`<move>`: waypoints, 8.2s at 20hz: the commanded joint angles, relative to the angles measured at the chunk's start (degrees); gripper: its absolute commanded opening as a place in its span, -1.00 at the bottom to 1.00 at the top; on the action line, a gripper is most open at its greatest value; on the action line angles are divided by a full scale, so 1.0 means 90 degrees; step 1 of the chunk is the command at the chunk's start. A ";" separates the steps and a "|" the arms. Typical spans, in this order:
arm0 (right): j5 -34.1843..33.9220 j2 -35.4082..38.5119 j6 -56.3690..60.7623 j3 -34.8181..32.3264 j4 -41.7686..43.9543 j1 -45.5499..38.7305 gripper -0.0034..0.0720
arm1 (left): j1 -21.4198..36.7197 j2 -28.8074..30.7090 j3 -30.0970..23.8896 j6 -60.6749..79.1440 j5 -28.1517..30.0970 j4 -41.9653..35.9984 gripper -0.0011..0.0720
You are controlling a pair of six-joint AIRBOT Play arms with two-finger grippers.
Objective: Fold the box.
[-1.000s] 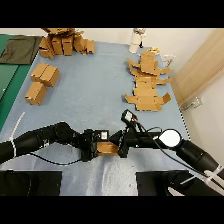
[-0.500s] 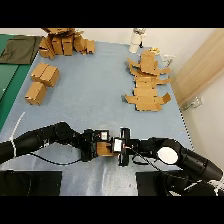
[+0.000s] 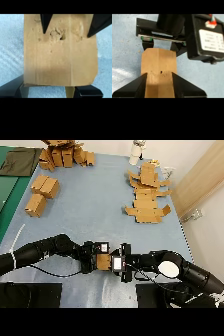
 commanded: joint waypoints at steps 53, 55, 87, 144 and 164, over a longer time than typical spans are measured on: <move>0.0576 -0.0294 0.3959 0.0692 -0.4148 0.2047 -0.69 | 0.0005 0.0000 0.0005 0.0000 0.0002 0.0002 0.66; 0.0585 -0.0294 0.3959 0.0760 -0.4194 0.2047 -0.69 | 0.0005 0.0000 0.0005 0.0000 0.0002 0.0002 0.66; 0.0733 -0.0595 0.4065 0.0942 -0.4864 0.2023 -0.49 | 0.0005 0.0000 0.0005 0.0000 -0.0010 0.0051 0.66; -0.2890 0.1003 1.6359 -0.1076 -0.6297 0.1549 -0.91 | 0.0005 0.0000 0.0005 0.0002 0.0000 0.0051 0.66; -0.2871 -0.0284 1.6368 -0.1078 -0.5945 0.1880 -0.91 | 0.0005 0.0000 0.0005 0.0000 -0.0002 0.0051 0.66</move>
